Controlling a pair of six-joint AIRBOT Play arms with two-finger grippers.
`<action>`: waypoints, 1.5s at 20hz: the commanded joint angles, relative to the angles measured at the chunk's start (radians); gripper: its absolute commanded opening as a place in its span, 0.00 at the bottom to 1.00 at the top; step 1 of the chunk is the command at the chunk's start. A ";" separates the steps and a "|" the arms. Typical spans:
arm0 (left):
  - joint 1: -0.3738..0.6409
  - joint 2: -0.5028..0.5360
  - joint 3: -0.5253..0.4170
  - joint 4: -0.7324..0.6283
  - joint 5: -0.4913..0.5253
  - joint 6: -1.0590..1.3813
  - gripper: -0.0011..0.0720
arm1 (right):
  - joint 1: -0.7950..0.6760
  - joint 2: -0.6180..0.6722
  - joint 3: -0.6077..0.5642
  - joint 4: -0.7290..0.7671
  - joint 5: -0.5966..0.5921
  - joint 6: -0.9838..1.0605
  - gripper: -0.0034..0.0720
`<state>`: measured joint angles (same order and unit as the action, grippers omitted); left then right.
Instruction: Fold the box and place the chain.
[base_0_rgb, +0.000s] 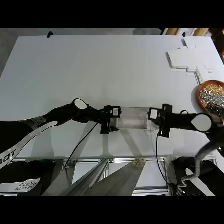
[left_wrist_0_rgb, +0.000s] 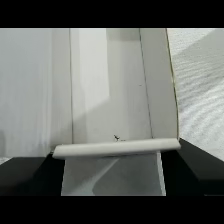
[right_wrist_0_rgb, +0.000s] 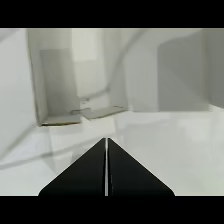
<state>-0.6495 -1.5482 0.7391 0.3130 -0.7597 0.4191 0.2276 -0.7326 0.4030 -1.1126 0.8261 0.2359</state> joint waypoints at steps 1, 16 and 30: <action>0.000 0.000 0.000 0.000 0.000 0.000 0.30 | -0.011 0.108 0.001 -0.253 -0.102 0.487 0.07; 0.000 0.000 0.000 0.000 0.000 0.000 0.30 | -0.263 -0.297 0.001 0.093 0.050 0.626 0.06; 0.000 0.000 0.000 0.000 0.000 0.000 0.30 | -0.263 -0.319 0.001 0.290 0.200 0.523 0.07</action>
<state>-0.6495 -1.5482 0.7391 0.3130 -0.7593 0.4191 -0.0353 -1.0641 0.4038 -0.8452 1.0080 0.7624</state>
